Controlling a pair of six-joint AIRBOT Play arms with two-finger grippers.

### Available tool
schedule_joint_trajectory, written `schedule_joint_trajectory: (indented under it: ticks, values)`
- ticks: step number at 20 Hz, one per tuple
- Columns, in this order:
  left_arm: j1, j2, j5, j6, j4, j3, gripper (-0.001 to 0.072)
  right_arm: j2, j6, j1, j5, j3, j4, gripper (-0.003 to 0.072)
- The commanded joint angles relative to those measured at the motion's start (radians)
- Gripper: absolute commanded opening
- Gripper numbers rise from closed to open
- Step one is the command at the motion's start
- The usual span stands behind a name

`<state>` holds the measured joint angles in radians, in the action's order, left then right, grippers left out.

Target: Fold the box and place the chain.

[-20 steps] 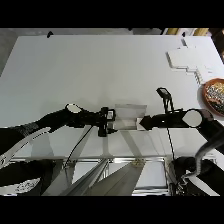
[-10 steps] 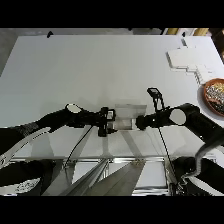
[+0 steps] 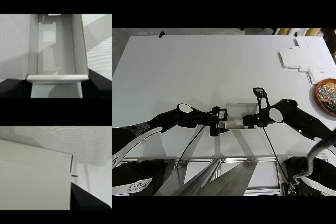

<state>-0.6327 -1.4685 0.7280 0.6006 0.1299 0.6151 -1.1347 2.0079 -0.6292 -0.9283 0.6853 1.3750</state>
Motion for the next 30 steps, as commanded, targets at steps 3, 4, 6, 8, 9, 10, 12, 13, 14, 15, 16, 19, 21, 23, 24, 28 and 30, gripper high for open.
schedule_joint_trajectory:
  ticks: [3, 4, 6, 8, 9, 10, 12, 13, 14, 15, 16, 19, 21, 23, 24, 28, 30]
  values:
    - [-0.001, 0.000, 0.005, 0.002, 0.001, 0.001, 0.0029, -0.071, 0.065, -0.006, -0.011, 0.011, 0.036, 0.0328]
    - [-0.001, 0.000, 0.005, 0.002, 0.001, 0.001, 0.0029, -0.075, 0.065, -0.006, -0.010, 0.011, 0.040, 0.0322]
    - [-0.001, 0.000, 0.005, 0.002, 0.001, 0.001, 0.0029, -0.075, 0.065, -0.006, -0.004, 0.011, 0.053, 0.0282]
    - [-0.001, 0.000, 0.005, 0.002, 0.001, 0.001, 0.0029, -0.075, 0.065, -0.006, -0.001, 0.011, 0.058, 0.0253]
    - [-0.001, 0.000, 0.005, 0.002, 0.001, 0.001, 0.0029, -0.075, 0.064, -0.006, 0.001, 0.011, 0.058, 0.0232]
    - [-0.001, 0.000, 0.005, 0.002, 0.001, 0.001, 0.0029, -0.075, 0.064, -0.006, 0.002, 0.011, 0.058, 0.0200]
    - [-0.001, 0.000, 0.005, 0.002, 0.001, 0.001, 0.0029, -0.077, 0.064, -0.006, 0.002, 0.011, 0.058, 0.0147]
    - [0.000, 0.000, 0.005, 0.002, 0.001, 0.001, 0.0029, -0.078, 0.064, -0.006, 0.002, 0.011, 0.058, 0.0105]
    - [-0.001, 0.000, 0.005, 0.002, 0.001, 0.001, 0.0029, -0.078, 0.063, -0.006, 0.002, 0.011, 0.058, 0.0064]
    - [-0.001, 0.000, 0.005, 0.002, 0.001, 0.001, 0.0029, -0.078, 0.059, -0.006, 0.002, 0.011, 0.058, 0.0016]
    - [-0.001, 0.000, 0.006, 0.002, 0.001, 0.001, 0.0029, -0.078, 0.057, -0.006, 0.002, 0.011, 0.058, 0.0016]
    - [-0.001, 0.000, 0.005, 0.002, 0.001, 0.001, 0.0029, -0.077, 0.052, -0.006, 0.000, 0.011, 0.065, 0.0064]
    - [-0.001, 0.000, 0.006, 0.002, 0.001, 0.001, 0.0029, -0.078, 0.052, -0.004, -0.018, 0.027, 0.082, 0.0260]
    - [-0.001, 0.000, 0.005, 0.002, 0.001, 0.001, 0.0029, -0.078, 0.053, 0.010, -0.034, 0.053, 0.098, 0.0260]
    - [-0.001, 0.000, 0.006, 0.002, 0.001, 0.001, 0.0029, -0.078, 0.053, 0.015, -0.033, 0.060, 0.098, 0.0272]
    - [-0.001, 0.000, 0.006, 0.002, 0.001, 0.001, 0.0029, -0.114, 0.060, 0.014, -0.054, 0.060, 0.113, 0.0277]
    - [-0.001, 0.000, 0.006, 0.002, 0.001, 0.001, 0.0029, -0.152, 0.062, 0.013, -0.078, 0.060, 0.104, 0.0277]
